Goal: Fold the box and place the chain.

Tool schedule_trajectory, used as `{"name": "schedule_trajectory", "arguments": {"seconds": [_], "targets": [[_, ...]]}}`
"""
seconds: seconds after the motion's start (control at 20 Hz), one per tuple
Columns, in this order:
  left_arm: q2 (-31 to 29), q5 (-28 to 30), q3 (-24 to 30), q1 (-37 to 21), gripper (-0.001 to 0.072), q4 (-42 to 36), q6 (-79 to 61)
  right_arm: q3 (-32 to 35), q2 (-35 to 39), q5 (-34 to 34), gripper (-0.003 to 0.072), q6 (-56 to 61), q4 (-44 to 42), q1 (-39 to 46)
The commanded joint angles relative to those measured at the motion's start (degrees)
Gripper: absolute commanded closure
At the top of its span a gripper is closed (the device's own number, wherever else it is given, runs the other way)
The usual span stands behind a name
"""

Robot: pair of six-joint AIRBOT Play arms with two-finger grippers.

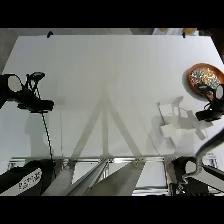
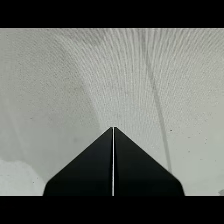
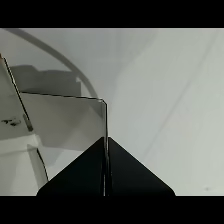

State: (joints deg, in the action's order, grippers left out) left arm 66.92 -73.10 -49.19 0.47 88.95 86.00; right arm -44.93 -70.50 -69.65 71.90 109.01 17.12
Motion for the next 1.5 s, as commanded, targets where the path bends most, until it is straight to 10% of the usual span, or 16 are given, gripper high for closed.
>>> {"name": "schedule_trajectory", "arguments": {"seconds": [0.0, 0.4, 0.75, 0.9, 1.15, 1.45], "targets": [[-0.02, 0.0, 0.02, -0.02, 0.07, 0.0, 0.0, 0.22, 4.9, 2.25, 0.0672, -2.91, -17.51, -6.47], [-0.02, 0.09, 0.02, -0.02, 0.07, 0.0, 0.0, 17.35, 25.0, 19.08, 0.0672, -2.86, -43.04, -20.55], [0.07, 7.32, 0.02, -0.09, 0.07, -2.56, -0.09, 22.95, 35.39, 22.27, 0.0672, -0.13, -45.68, -24.79], [0.9, 11.17, 0.02, 0.0, 0.0431, -20.11, -12.13, 22.95, 35.36, 22.18, 0.0671, -0.15, -45.66, -24.79], [11.41, 10.38, -0.04, 5.29, 0.0413, -68.32, -52.78, 22.95, 35.36, 19.76, 0.0671, -0.2, -45.68, -24.81], [26.27, 9.97, -11.96, 18.51, 0.0073, -69.66, -60.11, 22.95, 35.36, 15.61, 0.0671, -0.39, -45.66, -24.79]]}}
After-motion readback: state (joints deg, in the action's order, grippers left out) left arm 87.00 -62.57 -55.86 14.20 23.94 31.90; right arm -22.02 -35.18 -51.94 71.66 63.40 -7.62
